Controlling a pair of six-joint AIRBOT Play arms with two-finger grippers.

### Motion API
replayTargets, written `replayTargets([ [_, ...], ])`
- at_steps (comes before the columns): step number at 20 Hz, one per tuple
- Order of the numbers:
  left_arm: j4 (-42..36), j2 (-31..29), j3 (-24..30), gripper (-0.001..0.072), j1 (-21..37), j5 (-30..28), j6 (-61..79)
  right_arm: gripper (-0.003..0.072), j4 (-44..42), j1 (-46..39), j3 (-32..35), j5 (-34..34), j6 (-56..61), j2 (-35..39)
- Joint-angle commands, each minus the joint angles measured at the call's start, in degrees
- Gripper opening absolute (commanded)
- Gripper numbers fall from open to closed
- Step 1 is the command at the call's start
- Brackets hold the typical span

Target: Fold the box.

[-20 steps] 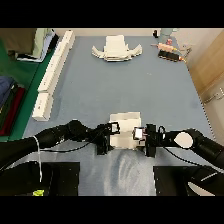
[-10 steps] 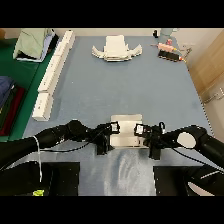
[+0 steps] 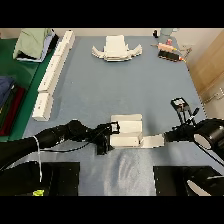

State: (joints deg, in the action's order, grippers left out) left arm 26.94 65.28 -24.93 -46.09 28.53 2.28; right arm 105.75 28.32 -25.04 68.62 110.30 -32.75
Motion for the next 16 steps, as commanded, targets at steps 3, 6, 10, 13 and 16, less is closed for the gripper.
replayTargets([
  [3, 0.04, -0.02, -0.07, 0.0422, 0.0, 0.02, 0.02, 0.0005, -14.91, -6.58, 3.54, -5.73, 1.86, -8.07],
  [6, 0.04, -0.02, -0.07, 0.0421, 0.0, 0.0, 0.02, 0.0005, -30.38, -6.56, 3.3, -10.8, -9.68, -11.19],
  [10, 0.04, -0.02, -0.07, 0.0421, 0.0, 0.0, 0.02, 0.0006, -39.52, -6.56, 0.5, -9.49, -16.48, -11.06],
  [13, 0.04, -0.02, -0.07, 0.0421, 0.0, 0.02, 0.02, 0.0007, -42.36, -6.54, -1.95, -8.63, -18.99, -10.73],
  [16, 0.04, -0.02, -0.07, 0.0421, 0.0, 0.0, 0.02, 0.0142, -42.8, -6.54, -4.07, -7.67, -19.52, -9.64],
])
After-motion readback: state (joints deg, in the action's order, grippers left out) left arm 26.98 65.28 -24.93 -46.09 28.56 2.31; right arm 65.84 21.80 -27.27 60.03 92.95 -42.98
